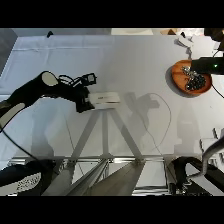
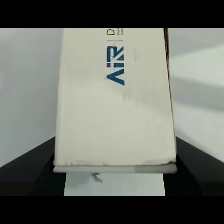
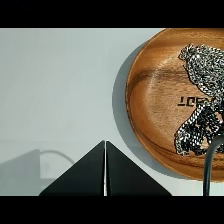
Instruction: Fold the box and place the chain.
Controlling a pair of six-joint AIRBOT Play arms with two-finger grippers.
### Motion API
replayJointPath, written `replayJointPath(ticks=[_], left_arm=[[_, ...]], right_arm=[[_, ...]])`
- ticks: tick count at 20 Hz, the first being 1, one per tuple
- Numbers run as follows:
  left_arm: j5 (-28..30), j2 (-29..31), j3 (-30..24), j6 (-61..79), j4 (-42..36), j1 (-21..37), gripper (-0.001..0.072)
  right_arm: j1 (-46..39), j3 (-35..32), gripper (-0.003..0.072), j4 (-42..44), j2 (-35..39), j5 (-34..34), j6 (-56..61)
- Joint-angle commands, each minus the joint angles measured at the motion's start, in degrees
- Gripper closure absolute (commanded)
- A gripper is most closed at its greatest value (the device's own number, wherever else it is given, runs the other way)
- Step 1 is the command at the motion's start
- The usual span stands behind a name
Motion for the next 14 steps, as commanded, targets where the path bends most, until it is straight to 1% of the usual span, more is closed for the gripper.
replayJointPath(ticks=[1,3,5,7,9,11,13,14], left_arm=[[-1.2,9.4,0.1,-22.8,24.9,1.2,0.0701],[-1.6,13.6,0.1,-32.2,33.0,3.2,0.0699],[0.5,16.7,0.0,-38.4,35.2,6.8,0.0701],[7.0,18.9,0.0,-43.6,34.6,12.2,0.0703],[15.0,19.9,0.0,-51.7,32.8,17.9,0.0703],[21.3,19.8,0.0,-58.8,28.0,23.0,0.0699],[26.3,19.1,-0.2,-59.6,23.1,26.1,0.0700],[29.4,18.8,-0.7,-59.3,23.2,26.4,0.0704]], right_arm=[[0.0,0.1,0.0677,0.3,0.0,-0.1,0.0],[0.0,0.1,0.0677,0.3,0.0,-0.1,0.0],[0.0,0.1,0.0677,0.3,0.0,-0.1,0.0],[0.0,0.1,0.0677,0.2,0.0,-0.1,0.0],[0.0,0.1,0.0677,0.2,0.0,-0.1,0.0],[0.0,0.1,0.0677,0.2,0.0,-0.1,0.0],[0.0,0.1,0.0677,0.2,0.0,-0.1,0.0],[0.0,0.1,0.0677,0.2,0.0,-0.1,0.0]])
